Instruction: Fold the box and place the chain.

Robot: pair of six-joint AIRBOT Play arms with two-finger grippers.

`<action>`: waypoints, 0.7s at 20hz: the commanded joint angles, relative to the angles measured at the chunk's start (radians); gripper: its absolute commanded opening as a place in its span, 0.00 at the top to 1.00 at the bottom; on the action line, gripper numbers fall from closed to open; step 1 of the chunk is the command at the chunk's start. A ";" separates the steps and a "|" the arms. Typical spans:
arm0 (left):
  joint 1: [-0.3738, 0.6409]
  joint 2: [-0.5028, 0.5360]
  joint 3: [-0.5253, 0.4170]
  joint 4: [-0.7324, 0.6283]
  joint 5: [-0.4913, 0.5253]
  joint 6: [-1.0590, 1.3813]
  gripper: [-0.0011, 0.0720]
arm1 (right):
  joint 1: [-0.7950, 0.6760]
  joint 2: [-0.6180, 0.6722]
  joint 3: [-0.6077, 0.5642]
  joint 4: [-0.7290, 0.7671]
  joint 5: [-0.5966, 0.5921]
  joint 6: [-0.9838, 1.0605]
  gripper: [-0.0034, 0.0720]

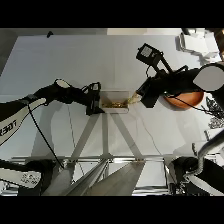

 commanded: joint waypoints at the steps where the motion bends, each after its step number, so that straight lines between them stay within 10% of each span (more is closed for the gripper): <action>1: 0.000 0.000 0.000 0.000 0.000 0.000 0.73 | 0.000 -0.007 0.001 0.026 -0.008 0.014 0.95; 10: 0.000 0.000 0.000 0.000 0.000 0.000 0.73 | 0.000 -0.177 0.001 0.549 -0.174 -0.188 0.95; 14: 0.000 0.000 0.000 0.000 0.000 0.000 0.73 | 0.002 -0.286 0.000 0.431 -0.209 -0.192 0.95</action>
